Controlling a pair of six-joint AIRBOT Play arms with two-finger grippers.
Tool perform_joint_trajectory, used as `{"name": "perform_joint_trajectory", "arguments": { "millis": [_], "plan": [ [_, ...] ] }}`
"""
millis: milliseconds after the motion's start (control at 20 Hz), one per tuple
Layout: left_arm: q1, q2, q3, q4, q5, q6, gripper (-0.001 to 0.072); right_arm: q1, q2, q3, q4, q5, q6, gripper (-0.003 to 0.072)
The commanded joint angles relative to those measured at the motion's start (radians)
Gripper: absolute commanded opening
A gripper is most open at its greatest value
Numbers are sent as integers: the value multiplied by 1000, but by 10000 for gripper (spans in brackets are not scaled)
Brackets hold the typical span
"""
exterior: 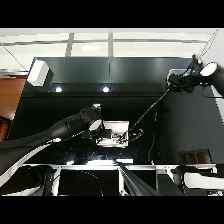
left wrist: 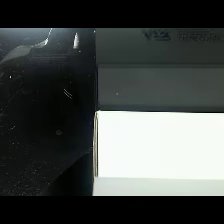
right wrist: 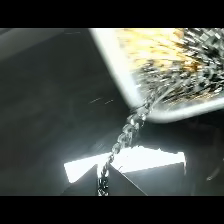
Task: Fold the box and place the chain.
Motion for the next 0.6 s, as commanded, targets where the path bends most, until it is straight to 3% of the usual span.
{"name": "perform_joint_trajectory", "arguments": {
  "millis": [0, 300, 550],
  "plan": [
    [0, 0, 0, 0, -1, 0, 32, -2, 238, 9, 8, 132, -136, 13],
    [0, 0, 0, 0, -1, 0, 32, -2, 564, 104, 104, 282, -147, 14],
    [0, 0, 0, 0, 0, 0, 32, -2, 716, 105, 310, 367, -183, 14]
  ]
}}
